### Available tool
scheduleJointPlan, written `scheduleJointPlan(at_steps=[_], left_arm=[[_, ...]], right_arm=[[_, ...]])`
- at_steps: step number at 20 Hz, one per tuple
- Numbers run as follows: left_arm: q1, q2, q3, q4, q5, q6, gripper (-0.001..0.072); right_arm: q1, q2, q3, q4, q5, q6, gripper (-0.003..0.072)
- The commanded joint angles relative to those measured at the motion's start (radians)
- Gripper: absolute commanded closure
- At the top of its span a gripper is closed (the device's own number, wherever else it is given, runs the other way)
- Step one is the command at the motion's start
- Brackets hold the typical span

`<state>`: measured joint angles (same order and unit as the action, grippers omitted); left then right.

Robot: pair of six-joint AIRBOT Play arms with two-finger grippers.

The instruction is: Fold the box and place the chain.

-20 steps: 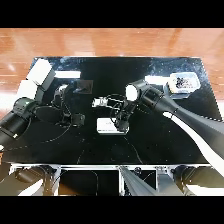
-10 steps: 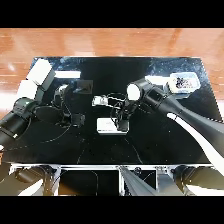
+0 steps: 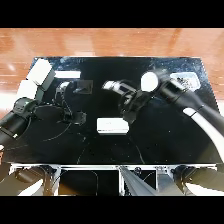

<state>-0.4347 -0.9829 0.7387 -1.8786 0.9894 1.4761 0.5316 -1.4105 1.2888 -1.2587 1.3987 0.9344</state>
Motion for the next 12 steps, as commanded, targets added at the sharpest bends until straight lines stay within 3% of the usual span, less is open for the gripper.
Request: scheduleJointPlan(at_steps=[1,3,5,8,12], left_arm=[[-0.002,-0.037,0.027,-0.111,-0.083,0.347,0.0321],[-0.009,-0.102,0.072,-0.131,-0.045,0.584,0.0289],[-0.034,-0.175,0.127,-0.122,0.011,0.787,0.0078],[-0.095,-0.234,0.177,-0.103,0.042,1.000,0.0077],[-0.156,-0.237,0.183,-0.053,0.050,1.137,0.0078]], right_arm=[[-0.261,0.023,-0.018,0.069,0.106,0.168,0.0350],[-0.457,0.041,-0.087,0.200,0.126,0.175,0.0350],[-0.579,0.068,-0.159,0.294,0.157,0.154,0.0350],[-0.641,0.092,-0.218,0.288,0.188,0.136,0.0349],[-0.641,0.093,-0.230,0.274,0.187,0.135,0.0350]])
